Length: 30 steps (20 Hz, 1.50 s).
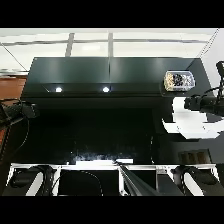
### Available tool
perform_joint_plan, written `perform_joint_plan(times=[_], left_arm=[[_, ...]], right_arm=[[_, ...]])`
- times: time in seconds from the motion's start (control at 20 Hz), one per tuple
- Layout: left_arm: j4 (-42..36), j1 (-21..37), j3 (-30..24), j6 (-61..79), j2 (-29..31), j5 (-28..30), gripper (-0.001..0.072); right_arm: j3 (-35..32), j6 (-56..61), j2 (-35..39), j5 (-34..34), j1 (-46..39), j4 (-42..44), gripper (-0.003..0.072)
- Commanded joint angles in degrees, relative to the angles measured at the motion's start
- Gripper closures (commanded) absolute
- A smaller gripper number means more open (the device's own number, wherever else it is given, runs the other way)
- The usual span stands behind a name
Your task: Fold the box and place the chain.
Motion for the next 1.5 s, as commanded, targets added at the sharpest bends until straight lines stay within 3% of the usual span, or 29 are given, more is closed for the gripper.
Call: perform_joint_plan(times=[0.0,0.2,0.4,0.55,0.7,0.75,0.8,0.85,0.9,1.1,1.3,1.45], left_arm=[[-0.8,0.0,-0.1,0.0,0.0,1.2,0.0679],[-3.7,0.0,-3.3,0.0,0.0,3.1,0.0679],[-13.6,0.0,-9.9,0.0,-0.1,8.8,0.0679],[-16.4,0.0,-12.1,0.0,-1.5,10.4,0.0679],[-16.5,0.0,-12.0,0.1,-3.3,8.4,0.0669],[-16.5,0.0,-12.0,0.2,-3.6,8.0,0.058],[-16.4,0.0,-12.0,0.5,-3.8,8.0,0.0425],[-16.5,0.0,-12.0,0.5,-3.9,8.0,0.0187],[-16.4,0.0,-12.0,0.5,-3.9,8.0,0.0003],[-16.4,-0.1,-12.0,0.9,-3.9,7.6,0.0004],[-16.4,-0.1,-12.0,2.6,-3.9,6.5,0.0004],[-16.4,-0.1,-12.0,3.5,-3.9,5.9,0.0004]], right_arm=[[0.1,0.0,0.0,-0.9,0.0,0.3,0.0668],[0.1,0.4,0.0,-4.6,0.0,1.5,0.0668],[0.0,0.4,-0.5,-12.3,0.0,0.9,0.0669],[0.0,5.4,-1.6,-19.6,-0.6,-11.2,0.0668],[0.8,25.5,-2.2,-22.2,-7.2,-31.8,0.0667],[1.6,27.6,-2.7,-21.5,-10.6,-34.7,0.0661],[2.5,27.6,-3.7,-20.4,-15.0,-34.8,0.05],[3.5,27.6,-5.1,-18.9,-19.3,-34.5,0.0197],[4.3,27.0,-6.9,-16.5,-23.5,-34.3,-0.0034],[8.8,15.5,-17.4,-4.3,-36.1,-23.6,-0.0034],[19.9,7.2,-31.0,8.6,-43.4,-15.6,-0.0034],[26.8,-4.2,-39.2,15.2,-48.3,-3.3,-0.0034]])
